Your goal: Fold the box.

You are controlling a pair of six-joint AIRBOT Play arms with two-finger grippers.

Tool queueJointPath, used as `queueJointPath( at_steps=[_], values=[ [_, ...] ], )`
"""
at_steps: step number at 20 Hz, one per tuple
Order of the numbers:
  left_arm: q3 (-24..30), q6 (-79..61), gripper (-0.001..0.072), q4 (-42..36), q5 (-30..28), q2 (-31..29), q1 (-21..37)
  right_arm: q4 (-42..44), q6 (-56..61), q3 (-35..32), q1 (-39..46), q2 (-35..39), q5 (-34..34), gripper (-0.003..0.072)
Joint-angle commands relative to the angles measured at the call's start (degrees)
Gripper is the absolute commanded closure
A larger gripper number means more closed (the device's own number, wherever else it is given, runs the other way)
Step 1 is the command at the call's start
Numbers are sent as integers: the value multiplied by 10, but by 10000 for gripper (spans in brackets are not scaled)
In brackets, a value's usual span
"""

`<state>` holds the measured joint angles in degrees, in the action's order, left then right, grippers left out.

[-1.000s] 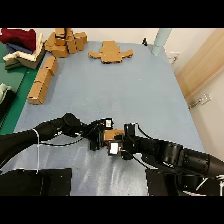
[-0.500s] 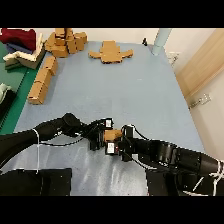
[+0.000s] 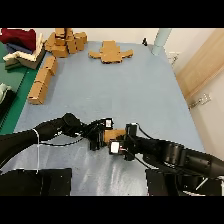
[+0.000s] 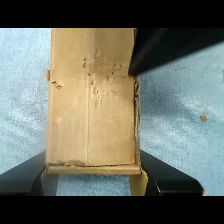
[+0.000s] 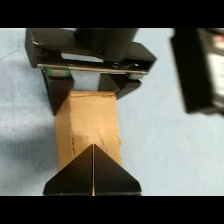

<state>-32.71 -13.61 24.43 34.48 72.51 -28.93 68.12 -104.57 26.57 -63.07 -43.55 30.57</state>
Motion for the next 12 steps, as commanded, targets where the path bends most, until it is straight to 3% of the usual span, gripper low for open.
queueJointPath(
  at_steps=[1,4,8,12],
  values=[
    [0,0,245,0,0,0,0,-33,42,2,5,64,104,679],
    [0,0,245,0,0,0,0,-59,165,2,24,94,217,679],
    [0,0,245,0,0,0,0,-72,389,2,87,80,371,679],
    [0,0,245,0,0,0,0,-28,453,3,143,48,377,679]
  ],
)
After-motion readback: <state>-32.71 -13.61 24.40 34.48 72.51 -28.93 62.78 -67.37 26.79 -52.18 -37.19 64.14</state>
